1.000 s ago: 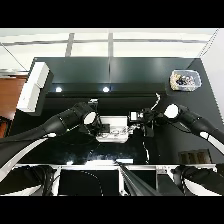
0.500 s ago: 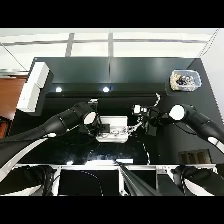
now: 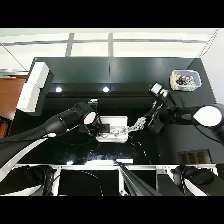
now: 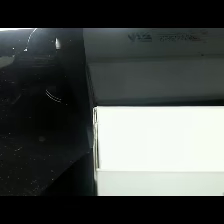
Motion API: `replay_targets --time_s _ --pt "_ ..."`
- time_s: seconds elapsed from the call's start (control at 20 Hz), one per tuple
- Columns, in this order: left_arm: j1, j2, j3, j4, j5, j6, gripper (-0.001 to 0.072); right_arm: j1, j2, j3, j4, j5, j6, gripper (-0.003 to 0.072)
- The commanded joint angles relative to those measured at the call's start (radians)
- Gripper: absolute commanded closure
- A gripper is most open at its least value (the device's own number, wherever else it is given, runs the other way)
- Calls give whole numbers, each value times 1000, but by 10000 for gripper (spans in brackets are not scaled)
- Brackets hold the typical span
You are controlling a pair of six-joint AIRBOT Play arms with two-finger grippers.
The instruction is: Fold the box and place the chain.
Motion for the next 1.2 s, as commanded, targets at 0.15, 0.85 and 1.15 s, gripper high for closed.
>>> replay_targets --time_s 0.15,0.85,1.15 --pt "1 0 1 0 0 0 679 0 40 197 251 69 123 677" --pt "1 0 1 0 0 0 679 3 -194 -250 143 -316 -746 -19" --pt "1 0 1 0 0 0 679 3 -304 -208 195 -334 -820 -18"
